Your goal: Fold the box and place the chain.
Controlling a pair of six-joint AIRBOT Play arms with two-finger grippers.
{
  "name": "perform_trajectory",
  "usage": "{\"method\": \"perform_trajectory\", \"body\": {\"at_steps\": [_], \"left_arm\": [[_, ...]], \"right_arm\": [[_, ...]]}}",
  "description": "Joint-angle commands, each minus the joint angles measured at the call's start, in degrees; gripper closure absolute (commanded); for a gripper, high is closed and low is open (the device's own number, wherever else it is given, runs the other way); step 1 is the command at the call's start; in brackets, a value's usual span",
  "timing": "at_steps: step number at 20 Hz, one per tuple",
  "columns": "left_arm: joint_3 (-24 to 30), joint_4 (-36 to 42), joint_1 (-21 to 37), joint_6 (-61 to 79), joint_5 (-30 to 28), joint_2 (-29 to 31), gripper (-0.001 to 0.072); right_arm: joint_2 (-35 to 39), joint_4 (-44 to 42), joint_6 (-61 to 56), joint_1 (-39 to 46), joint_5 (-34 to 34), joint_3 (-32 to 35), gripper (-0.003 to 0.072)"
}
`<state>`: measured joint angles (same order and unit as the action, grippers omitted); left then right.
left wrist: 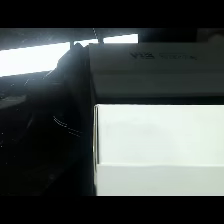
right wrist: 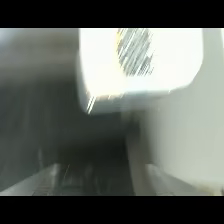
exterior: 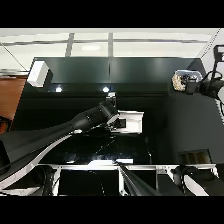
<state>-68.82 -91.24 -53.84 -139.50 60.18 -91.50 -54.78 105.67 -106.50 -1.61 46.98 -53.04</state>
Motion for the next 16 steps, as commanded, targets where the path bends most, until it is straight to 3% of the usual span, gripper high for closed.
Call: {"method": "perform_trajectory", "body": {"at_steps": [1,4,9,11,13,14,16], "left_arm": [[0.00,-0.04,0.04,0.00,0.11,-0.04,0.0681],[0.02,-0.02,0.04,0.00,0.31,-0.04,0.0680],[0.02,-0.02,0.02,0.00,0.31,-0.04,0.0680],[0.02,-0.02,0.02,0.00,0.33,-0.04,0.0680],[0.02,0.00,0.02,0.00,0.33,-0.04,0.0681],[0.02,0.00,0.02,0.00,0.33,-0.04,0.0680],[0.02,0.00,0.02,0.00,0.33,-0.04,0.0681]], "right_arm": [[-8.39,-3.06,0.31,8.26,-14.71,-1.51,-0.0024],[-24.50,-6.27,2.29,11.82,-9.99,-14.05,-0.0023],[-46.71,-17.59,11.45,14.51,8.20,-37.16,-0.0018],[-51.34,-17.59,11.45,14.82,11.06,-41.51,-0.0016],[-52.87,-17.62,11.45,14.80,9.62,-42.66,-0.0013],[-53.02,-17.59,11.43,14.82,8.50,-42.66,0.0090],[-53.24,-17.57,11.43,14.82,7.41,-42.66,0.0093]]}}
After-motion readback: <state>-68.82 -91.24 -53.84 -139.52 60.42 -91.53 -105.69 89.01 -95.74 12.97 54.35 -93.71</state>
